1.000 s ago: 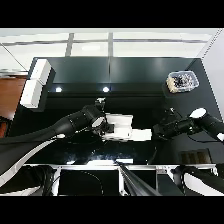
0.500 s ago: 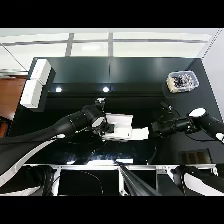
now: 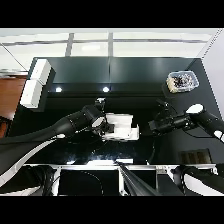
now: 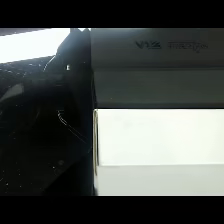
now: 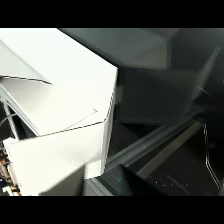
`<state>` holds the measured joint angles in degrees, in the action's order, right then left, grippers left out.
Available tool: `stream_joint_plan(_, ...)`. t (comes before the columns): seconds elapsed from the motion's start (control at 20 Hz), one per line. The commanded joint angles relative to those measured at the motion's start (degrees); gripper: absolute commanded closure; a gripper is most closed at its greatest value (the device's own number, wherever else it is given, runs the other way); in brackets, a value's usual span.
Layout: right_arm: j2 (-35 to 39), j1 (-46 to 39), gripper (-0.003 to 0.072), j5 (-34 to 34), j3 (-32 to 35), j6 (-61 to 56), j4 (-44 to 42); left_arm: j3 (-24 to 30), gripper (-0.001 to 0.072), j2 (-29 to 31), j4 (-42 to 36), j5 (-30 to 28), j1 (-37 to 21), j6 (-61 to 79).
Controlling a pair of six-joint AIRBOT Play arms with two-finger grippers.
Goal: Fold the box and place the chain.
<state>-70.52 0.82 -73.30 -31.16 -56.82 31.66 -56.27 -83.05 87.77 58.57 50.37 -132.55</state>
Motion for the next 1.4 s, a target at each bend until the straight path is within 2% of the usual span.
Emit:
stream_joint_plan(0.0, -0.02, 0.42, 0.0372, -0.48, -1.49, -0.42, -0.11, 0.00, 0.0681, -0.02, 0.02, 0.09, -0.02, 0.00)
stream_joint_plan(0.05, -0.02, 0.42, 0.0370, -0.68, -1.73, -0.39, -0.13, 0.00, 0.0681, -0.02, 0.02, 0.04, -0.02, 0.02)
stream_joint_plan(0.1, -0.02, 0.42, 0.0296, -0.81, -1.81, -0.42, -0.13, 0.00, 0.0681, -0.02, 0.02, 0.04, -0.02, 0.00)
stream_joint_plan(0.15, -0.02, 0.55, 0.0184, -0.94, -1.81, -0.63, -0.11, 0.00, 0.0681, -0.02, 0.02, 0.04, -0.02, 0.00)
stream_joint_plan(0.45, -0.02, 7.54, 0.0182, 3.30, -2.67, -2.10, -0.11, 0.00, 0.0681, -0.02, 0.02, 0.17, -0.02, 0.02)
stream_joint_plan(0.7, -0.02, 11.10, 0.0183, 4.13, -4.92, -3.67, -0.07, 0.00, 0.0681, -0.02, 0.02, 0.17, -0.02, 0.02)
stream_joint_plan(0.75, -0.02, 11.72, 0.0219, 4.59, -5.29, -4.28, -0.07, 0.00, 0.0681, -0.02, 0.02, 0.17, -0.02, 0.02)
stream_joint_plan(0.8, -0.02, 12.48, 0.0219, 5.35, -5.55, -4.98, -0.04, 0.00, 0.0681, -0.02, 0.02, 0.17, -0.02, 0.02)
stream_joint_plan(1.05, -0.02, 19.12, 0.0216, 13.29, -6.64, -13.16, 1.31, 0.00, 0.0681, -0.02, 0.02, 0.20, -0.02, 0.04)
stream_joint_plan(1.15, -0.02, 23.15, 0.0216, 16.15, -8.68, -20.48, 7.96, 0.00, 0.0681, -0.02, 0.02, 0.17, -0.02, 0.04)
stream_joint_plan(1.35, -0.04, 31.52, 0.0218, 18.29, -14.05, -41.31, 27.85, 0.00, 0.0681, -0.02, 0.04, 0.17, -0.02, 0.02)
